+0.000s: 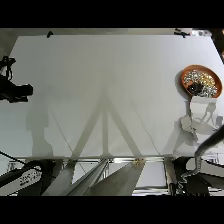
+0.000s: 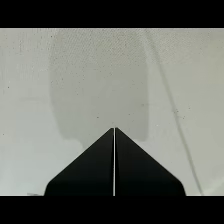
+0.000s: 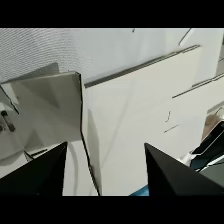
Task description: Fold the box and place the chain.
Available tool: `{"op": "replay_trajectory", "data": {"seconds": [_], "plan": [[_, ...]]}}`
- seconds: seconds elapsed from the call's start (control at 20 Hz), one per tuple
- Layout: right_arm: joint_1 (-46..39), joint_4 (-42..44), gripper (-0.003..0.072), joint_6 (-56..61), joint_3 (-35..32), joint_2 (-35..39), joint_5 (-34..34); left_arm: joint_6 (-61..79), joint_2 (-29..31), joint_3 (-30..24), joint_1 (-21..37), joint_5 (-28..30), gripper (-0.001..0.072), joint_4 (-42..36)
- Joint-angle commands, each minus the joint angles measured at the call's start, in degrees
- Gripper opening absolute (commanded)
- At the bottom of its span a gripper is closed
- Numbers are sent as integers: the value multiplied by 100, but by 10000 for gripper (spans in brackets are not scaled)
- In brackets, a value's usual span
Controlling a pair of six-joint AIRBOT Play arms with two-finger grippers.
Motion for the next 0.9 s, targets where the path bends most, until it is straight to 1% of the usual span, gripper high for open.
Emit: {"op": "replay_trajectory", "data": {"seconds": [0.0, 0.05, 0.1, 0.15, 0.3, 0.4, 0.45, 0.55, 0.65, 0.75, 0.8, 0.85], "plan": [[-20, 39, 329, 223, 7, -442, -212, 0, 2, 0, 4, 0, 11, 0], [-20, 120, 248, 208, 7, -470, -243, 2, 2, 0, 4, 2, 11, 0], [-4, 208, 104, 155, 7, -468, -245, 0, 2, 0, 4, 0, 11, 0], [48, 271, 10, 39, 7, -468, -177, 0, 2, 0, 4, 0, 11, 0], [424, 352, 9, -317, 7, -330, 83, 2, 2, 0, 4, 2, 11, 0], [848, 544, 8, -551, 7, 35, 107, 2, 2, 0, 4, 2, 11, 0], [1091, 796, 8, -575, 7, 295, 81, 0, 2, 0, 4, 0, 11, 0], [1517, 1622, 8, -673, 7, 828, 42, 0, 2, 0, 4, 2, 11, 0], [1834, 2914, 7, -782, 4, 1294, 96, 0, 2, 0, 4, 2, 11, 0], [2096, 4321, 7, -892, 0, 1602, 306, 0, 2, 0, 4, 2, 11, 0], [2256, 4835, 7, -988, -9, 1690, 343, 2, 2, 0, 4, 2, 11, 0], [2426, 5154, 7, -1012, -35, 1755, 337, 2, 2, 0, 4, 0, 11, 0]]}}
